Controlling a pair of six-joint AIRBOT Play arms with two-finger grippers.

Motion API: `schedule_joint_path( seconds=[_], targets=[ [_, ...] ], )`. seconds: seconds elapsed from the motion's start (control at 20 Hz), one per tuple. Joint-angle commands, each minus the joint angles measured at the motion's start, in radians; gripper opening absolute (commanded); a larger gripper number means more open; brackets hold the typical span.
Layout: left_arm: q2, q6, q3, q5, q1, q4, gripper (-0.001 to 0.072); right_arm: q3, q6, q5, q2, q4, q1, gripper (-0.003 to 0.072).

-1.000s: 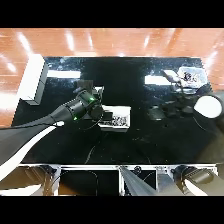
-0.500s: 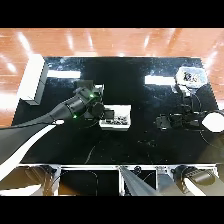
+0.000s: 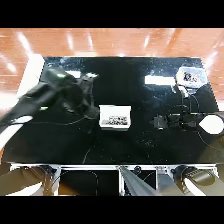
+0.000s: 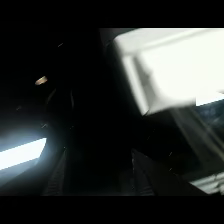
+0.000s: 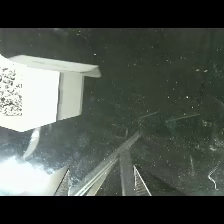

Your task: Fold the box and place the chain.

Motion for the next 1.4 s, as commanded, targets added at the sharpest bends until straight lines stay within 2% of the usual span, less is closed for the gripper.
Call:
schedule_joint_path(
  seconds=[0.0,0.05,0.15,0.25,0.35,0.45,0.55,0.65,0.75,0.8,1.0,1.15,1.35],
  targets=[
    [0.248,0.111,-0.121,0.053,0.135,-0.013,0.0521,0.000,0.005,-0.016,-0.001,0.026,0.001,0.0622],
    [0.339,0.124,-0.194,0.026,0.200,-0.050,0.0523,0.000,-0.016,-0.024,-0.003,0.048,0.001,0.0708],
    [0.495,0.238,-0.349,-0.040,0.351,-0.321,0.0633,0.027,-0.032,-0.040,-0.047,0.027,-0.006,0.0708],
    [0.624,0.350,-0.513,-0.096,0.478,-0.599,0.0633,0.127,-0.056,-0.040,-0.174,0.031,-0.032,0.0708],
    [0.700,0.360,-0.629,-0.143,0.516,-0.659,0.0633,0.313,-0.125,-0.040,-0.349,0.068,-0.034,0.0708],
    [0.723,0.360,-0.697,-0.156,0.516,-0.659,0.0633,0.567,-0.192,-0.008,-0.568,0.113,-0.033,0.0707],
    [0.721,0.368,-0.731,-0.184,0.516,-0.658,0.0634,0.810,-0.271,0.105,-0.794,0.196,-0.027,0.0707],
    [0.719,0.379,-0.737,-0.234,0.516,-0.659,0.0634,0.964,-0.445,0.259,-0.977,0.353,-0.006,0.0701],
    [0.717,0.404,-0.737,-0.251,0.516,-0.658,0.0634,1.004,-0.557,0.355,-1.056,0.544,-0.004,0.0701],
    [0.713,0.404,-0.737,-0.256,0.516,-0.658,0.0633,1.004,-0.576,0.371,-1.069,0.589,-0.004,0.0701],
    [0.684,0.404,-0.737,-0.273,0.516,-0.659,0.0632,1.003,-0.597,0.507,-1.070,0.527,0.025,0.0701],
    [0.652,0.404,-0.737,-0.299,0.516,-0.659,0.0633,0.986,-0.601,0.575,-1.070,0.307,0.105,0.0700],
    [0.621,0.404,-0.737,-0.309,0.516,-0.659,0.0632,0.979,-0.642,0.620,-1.063,0.309,0.146,0.0700]
  ],
)
